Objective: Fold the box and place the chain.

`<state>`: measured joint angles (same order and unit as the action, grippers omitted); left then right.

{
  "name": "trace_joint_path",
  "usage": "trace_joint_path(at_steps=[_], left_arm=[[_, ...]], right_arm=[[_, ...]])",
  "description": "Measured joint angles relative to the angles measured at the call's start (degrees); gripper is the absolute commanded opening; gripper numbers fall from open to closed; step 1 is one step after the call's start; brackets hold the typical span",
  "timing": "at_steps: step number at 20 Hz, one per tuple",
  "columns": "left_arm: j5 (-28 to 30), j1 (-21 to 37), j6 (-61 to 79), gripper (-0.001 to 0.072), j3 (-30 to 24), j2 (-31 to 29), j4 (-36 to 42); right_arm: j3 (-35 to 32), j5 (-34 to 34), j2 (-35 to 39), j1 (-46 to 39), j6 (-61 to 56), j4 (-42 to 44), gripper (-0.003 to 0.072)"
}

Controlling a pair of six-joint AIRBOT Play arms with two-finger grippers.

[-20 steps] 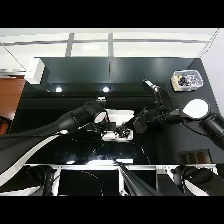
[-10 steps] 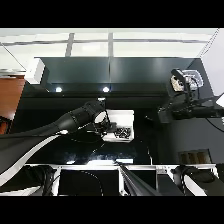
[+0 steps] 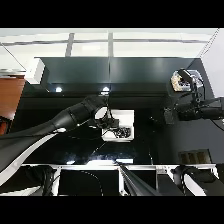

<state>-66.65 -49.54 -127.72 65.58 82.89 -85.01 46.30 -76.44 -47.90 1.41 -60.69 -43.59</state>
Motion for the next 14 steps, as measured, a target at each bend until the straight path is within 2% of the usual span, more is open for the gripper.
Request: trace_joint_path(at_steps=[4,7,11,14], left_arm=[[-5.33,1.27,7.58,0.0429,0.57,-5.53,-0.28],[-7.63,4.35,12.61,0.0429,-1.51,-10.93,-0.33],[-7.21,12.59,21.27,0.0429,-8.83,-19.34,0.94],[-2.51,19.69,37.18,0.0428,-16.22,-24.33,9.7]], right_arm=[[0.0,0.2,-0.02,-0.07,0.02,-0.09,0.0536],[0.0,1.18,0.0,-0.07,0.02,-0.07,0.0535],[0.0,1.81,0.0,-0.07,-0.04,-0.07,0.0536],[0.0,2.01,0.0,-0.07,-0.87,-0.02,0.0536]])
